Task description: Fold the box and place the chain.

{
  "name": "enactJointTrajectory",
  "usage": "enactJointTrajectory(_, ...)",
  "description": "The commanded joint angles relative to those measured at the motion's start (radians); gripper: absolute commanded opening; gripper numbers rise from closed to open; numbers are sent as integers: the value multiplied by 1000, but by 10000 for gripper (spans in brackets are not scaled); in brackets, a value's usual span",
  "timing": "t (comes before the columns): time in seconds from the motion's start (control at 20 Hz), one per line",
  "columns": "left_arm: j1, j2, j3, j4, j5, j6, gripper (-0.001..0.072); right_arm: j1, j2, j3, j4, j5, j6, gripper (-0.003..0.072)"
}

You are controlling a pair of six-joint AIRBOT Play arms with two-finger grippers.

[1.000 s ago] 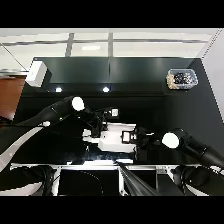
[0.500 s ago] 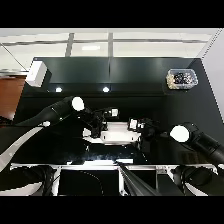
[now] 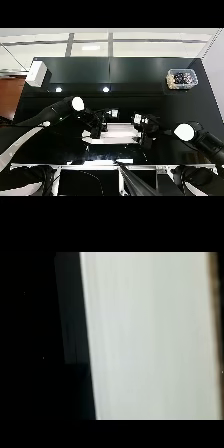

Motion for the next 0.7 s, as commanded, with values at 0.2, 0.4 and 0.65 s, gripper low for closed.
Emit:
enactJointTrajectory(0.2, 0, 1, 2, -1, 1, 0, 30, -2, -25, 0, 87, 19, -68, 708)
enactJointTrajectory(0.4, 0, 2, 2, 0, 1, 0, 30, -2, -108, 0, 185, 90, -218, 702)
enactJointTrajectory(0.65, 0, 2, 2, 0, 0, 0, 30, -2, -193, 0, 185, 87, -338, 701)
